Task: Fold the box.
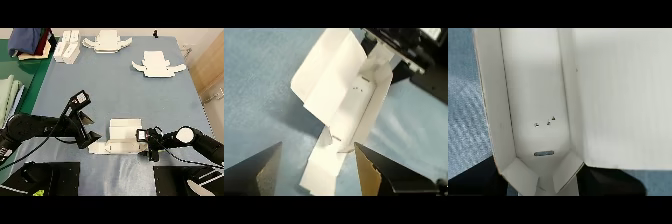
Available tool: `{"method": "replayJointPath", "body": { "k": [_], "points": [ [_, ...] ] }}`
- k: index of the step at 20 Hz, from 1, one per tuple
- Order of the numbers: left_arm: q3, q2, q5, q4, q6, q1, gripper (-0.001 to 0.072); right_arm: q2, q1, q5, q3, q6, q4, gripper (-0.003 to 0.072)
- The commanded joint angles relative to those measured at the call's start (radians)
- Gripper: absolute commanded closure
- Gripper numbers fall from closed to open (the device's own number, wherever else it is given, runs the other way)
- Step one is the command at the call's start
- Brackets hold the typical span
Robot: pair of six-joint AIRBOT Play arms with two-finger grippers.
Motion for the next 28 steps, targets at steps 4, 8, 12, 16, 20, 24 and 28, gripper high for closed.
{"method": "replayJointPath", "body": {
  "k": [4,8,12,16,20,24,28],
  "points": [
    [-0.127,-0.017,0.016,0.018,0.336,0.008,0.0014,0.001,0.000,0.000,0.001,0.000,0.000,0.0186],
    [-0.208,-0.105,0.063,-0.100,0.496,0.006,0.0014,0.001,0.000,0.000,0.001,0.000,0.000,0.0186],
    [-0.211,-0.188,0.122,-0.238,0.688,-0.014,0.0014,0.001,0.000,0.000,0.001,0.000,0.000,0.0186],
    [-0.211,-0.274,0.171,-0.259,0.708,-0.085,0.0014,0.001,0.000,0.000,0.001,0.000,0.000,0.0186],
    [-0.211,-0.328,0.225,-0.322,0.708,-0.118,0.0015,0.001,0.000,0.000,0.001,0.000,0.000,0.0186],
    [-0.211,-0.336,0.284,-0.333,0.708,-0.145,0.0247,0.001,0.000,0.000,0.001,0.000,0.000,0.0186],
    [-0.210,-0.358,0.331,-0.333,0.708,-0.156,0.0251,0.001,0.000,0.000,0.001,0.000,0.000,0.0186]
  ]
}}
